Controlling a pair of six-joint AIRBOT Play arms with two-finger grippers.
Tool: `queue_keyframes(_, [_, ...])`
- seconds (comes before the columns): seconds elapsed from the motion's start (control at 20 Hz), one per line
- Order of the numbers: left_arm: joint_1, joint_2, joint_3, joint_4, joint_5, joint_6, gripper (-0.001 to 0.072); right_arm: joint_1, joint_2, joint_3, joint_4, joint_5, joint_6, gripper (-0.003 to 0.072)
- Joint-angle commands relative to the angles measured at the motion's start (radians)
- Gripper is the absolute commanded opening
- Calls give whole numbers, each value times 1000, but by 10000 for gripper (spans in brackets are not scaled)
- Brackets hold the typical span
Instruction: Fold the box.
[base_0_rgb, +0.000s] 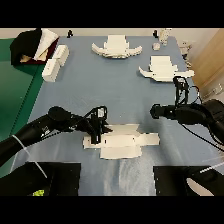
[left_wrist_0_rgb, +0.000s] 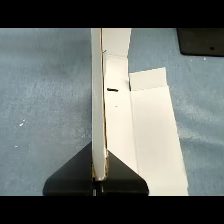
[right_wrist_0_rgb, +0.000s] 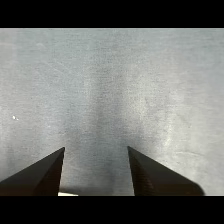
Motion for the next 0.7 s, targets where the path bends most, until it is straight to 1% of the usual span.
queue_keyframes(0.0, [13,-66,26,-2,-35,3,13,0,0,1,3,0,0,593])
queue_keyframes(0.5, [13,-91,25,-3,-38,10,14,0,0,1,15,0,0,593])
queue_keyframes(0.65, [13,-92,19,-56,-39,50,14,0,0,1,16,0,0,593])
